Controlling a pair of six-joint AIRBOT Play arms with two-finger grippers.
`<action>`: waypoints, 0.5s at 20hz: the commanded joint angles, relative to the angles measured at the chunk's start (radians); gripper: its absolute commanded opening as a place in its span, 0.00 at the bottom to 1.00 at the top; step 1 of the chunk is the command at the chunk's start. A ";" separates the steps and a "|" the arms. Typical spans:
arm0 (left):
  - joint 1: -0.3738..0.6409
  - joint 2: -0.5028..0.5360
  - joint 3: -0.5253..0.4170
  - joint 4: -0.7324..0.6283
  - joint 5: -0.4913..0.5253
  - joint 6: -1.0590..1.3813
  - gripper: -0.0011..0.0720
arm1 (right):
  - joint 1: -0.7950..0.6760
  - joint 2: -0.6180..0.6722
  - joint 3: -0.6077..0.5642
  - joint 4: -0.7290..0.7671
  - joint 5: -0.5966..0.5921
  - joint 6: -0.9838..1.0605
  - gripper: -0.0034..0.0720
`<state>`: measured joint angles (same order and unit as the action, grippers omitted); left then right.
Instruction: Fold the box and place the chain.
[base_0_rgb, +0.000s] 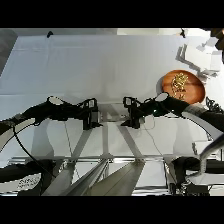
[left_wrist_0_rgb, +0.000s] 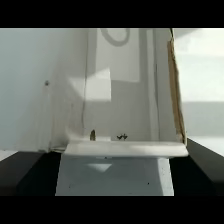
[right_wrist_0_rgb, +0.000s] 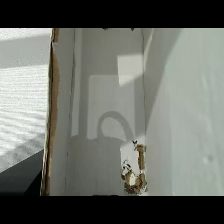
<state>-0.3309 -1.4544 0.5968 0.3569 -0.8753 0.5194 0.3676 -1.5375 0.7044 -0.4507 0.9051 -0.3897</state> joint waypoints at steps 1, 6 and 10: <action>-0.013 0.000 0.000 0.025 0.011 -0.004 0.97 | 0.000 0.000 0.000 0.000 0.000 -0.001 0.74; -0.013 0.000 0.000 0.025 0.008 -0.003 0.54 | 0.000 0.000 0.000 0.000 0.000 -0.001 0.74; -0.013 0.000 0.000 0.026 0.008 -0.004 0.44 | 0.000 0.000 0.000 0.000 0.000 -0.001 0.74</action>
<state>-0.3435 -1.4544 0.5968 0.3798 -0.8711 0.5159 0.3676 -1.5375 0.7044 -0.4515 0.9051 -0.3908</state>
